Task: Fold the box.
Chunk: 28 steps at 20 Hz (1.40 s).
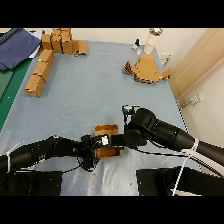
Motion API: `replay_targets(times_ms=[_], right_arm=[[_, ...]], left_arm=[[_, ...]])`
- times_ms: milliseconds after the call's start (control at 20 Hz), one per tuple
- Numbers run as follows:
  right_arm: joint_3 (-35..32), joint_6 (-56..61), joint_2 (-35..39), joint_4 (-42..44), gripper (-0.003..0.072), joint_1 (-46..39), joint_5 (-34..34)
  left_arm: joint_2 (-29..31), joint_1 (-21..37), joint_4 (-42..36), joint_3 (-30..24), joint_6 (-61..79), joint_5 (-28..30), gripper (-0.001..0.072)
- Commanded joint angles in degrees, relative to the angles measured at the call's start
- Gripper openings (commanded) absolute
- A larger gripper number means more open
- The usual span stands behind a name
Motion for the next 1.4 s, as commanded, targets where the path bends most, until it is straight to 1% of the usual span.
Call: replay_targets(times_ms=[0, 50, 150, 200, 250, 300, 400, 450, 500, 550, 600, 650, 700, 800, 950, 1000, 1150, 1200, 1350], right_arm=[[0.0, -2.6, 0.2, -1.2, 0.0098, -2.8, -0.9], [0.0, -3.9, 0.2, -2.7, 0.0013, -4.2, -1.3], [0.0, -7.5, 0.2, -5.2, 0.0005, -9.3, -2.5], [0.0, -10.8, 0.2, -4.1, 0.0004, -13.2, -2.1], [0.0, -15.5, 0.2, -1.4, 0.0004, -18.4, -0.2], [0.0, -20.8, 0.1, 3.1, 0.0004, -23.9, 3.2], [0.0, -34.7, -1.6, 18.4, 0.0004, -36.0, 11.4], [0.0, -43.3, -3.9, 29.4, 0.0004, -41.6, 13.4], [0.0, -51.6, -7.0, 39.9, 0.0004, -45.6, 13.3], [0.1, -60.2, -11.0, 50.6, 0.0004, -48.2, 11.5], [0.1, -66.8, -15.0, 59.3, 0.0004, -49.2, 8.7], [0.2, -71.8, -19.1, 66.4, 0.0004, -49.1, 5.1], [0.8, -76.0, -22.6, 70.7, 0.0004, -48.3, 1.2], [0.9, -80.8, -26.3, 72.3, 0.0004, -46.0, -3.3], [0.7, -85.9, -26.6, 72.3, 0.0004, -41.6, -8.9], [0.5, -87.6, -25.6, 72.2, 0.0005, -39.8, -9.9], [-1.6, -89.9, -19.8, 71.2, 0.0004, -36.9, -5.7], [-2.3, -90.2, -17.9, 70.2, 0.0005, -36.7, -5.7], [-4.9, -90.3, -13.6, 65.0, 0.0004, -36.5, -8.3]], left_arm=[[0.0, 0.0, 0.0, 0.0, 0.0, 0.0, 0.0532], [0.0, 0.0, 0.0, 0.0, 0.0, 0.0, 0.0532], [0.0, 0.1, 0.0, 0.0, 0.0, 0.0, 0.0532], [0.0, 0.0, 0.0, 0.0, 0.0, 0.0, 0.0531], [0.0, 0.0, 0.0, 0.0, 0.0, 0.0, 0.0532], [0.0, 0.0, 0.0, 0.0, 0.0, 0.0, 0.0531], [0.0, 0.0, 0.0, 0.0, 0.0, 0.0, 0.0532], [0.0, 0.0, 0.0, 0.0, 0.0, 0.0, 0.0532], [0.0, 0.0, 0.0, 0.0, 0.0, 0.0, 0.0532], [0.0, 0.0, 0.0, 0.0, 0.0, 0.0, 0.0532], [0.0, 0.0, 0.0, 0.0, 0.0, 0.0, 0.0532], [0.0, 0.0, 0.0, 0.0, 0.0, 0.0, 0.0532], [0.0, 0.0, 0.0, 0.0, 0.0, 0.0, 0.0532], [0.0, 0.0, 0.0, 0.0, 0.0, 0.0, 0.0532], [0.0, 0.0, 0.0, 0.0, 0.0, 0.0, 0.0532], [0.0, 0.0, 0.0, 0.0, 0.0, 0.0, 0.0532], [0.0, 0.0, 0.0, 0.0, 0.0, 0.0, 0.0532], [0.0, 0.0, 0.0, 0.0, 0.0, 0.0, 0.0532], [0.0, 0.0, 0.0, 0.0, 0.0, 0.0, 0.0531]])
